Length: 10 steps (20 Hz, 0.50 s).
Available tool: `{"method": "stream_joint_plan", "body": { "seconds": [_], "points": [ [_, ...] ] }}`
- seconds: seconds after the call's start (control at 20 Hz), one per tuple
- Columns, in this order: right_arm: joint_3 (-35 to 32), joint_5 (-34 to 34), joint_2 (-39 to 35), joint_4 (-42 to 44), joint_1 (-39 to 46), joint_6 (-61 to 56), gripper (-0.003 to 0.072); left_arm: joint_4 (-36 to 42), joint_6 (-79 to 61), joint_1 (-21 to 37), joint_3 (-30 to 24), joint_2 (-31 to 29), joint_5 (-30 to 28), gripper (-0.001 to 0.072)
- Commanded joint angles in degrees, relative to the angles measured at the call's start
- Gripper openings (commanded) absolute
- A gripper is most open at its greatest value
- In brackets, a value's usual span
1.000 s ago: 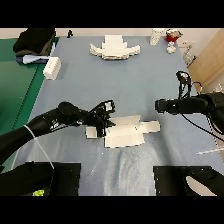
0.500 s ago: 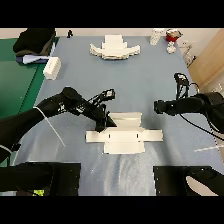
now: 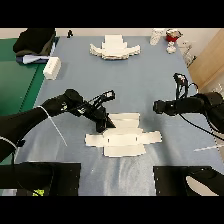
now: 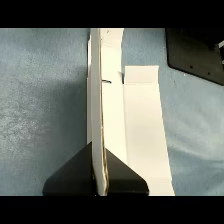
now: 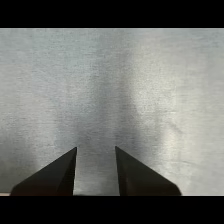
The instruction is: Fold the box.
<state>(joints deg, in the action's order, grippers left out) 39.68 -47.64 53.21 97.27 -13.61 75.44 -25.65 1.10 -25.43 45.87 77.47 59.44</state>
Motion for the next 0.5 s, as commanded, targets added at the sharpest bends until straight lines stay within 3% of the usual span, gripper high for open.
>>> {"method": "stream_joint_plan", "body": {
  "seconds": [0.0, 0.3, 0.45],
  "points": [
    [0.0, 0.0, 0.0, 0.6, -0.1, 0.0, 0.0379, -0.8, 0.3, 0.1, -0.2, 0.1, 0.5, 0.0014],
    [0.0, -1.6, 0.0, 0.8, -0.1, 0.0, 0.0363, -4.3, 0.3, -1.2, -0.6, 0.1, 2.5, 0.0014],
    [0.0, -3.6, 0.0, 3.2, -0.1, 0.0, 0.0171, -4.3, 0.3, -1.3, -0.6, 0.1, 2.5, 0.0014]
  ]
}}
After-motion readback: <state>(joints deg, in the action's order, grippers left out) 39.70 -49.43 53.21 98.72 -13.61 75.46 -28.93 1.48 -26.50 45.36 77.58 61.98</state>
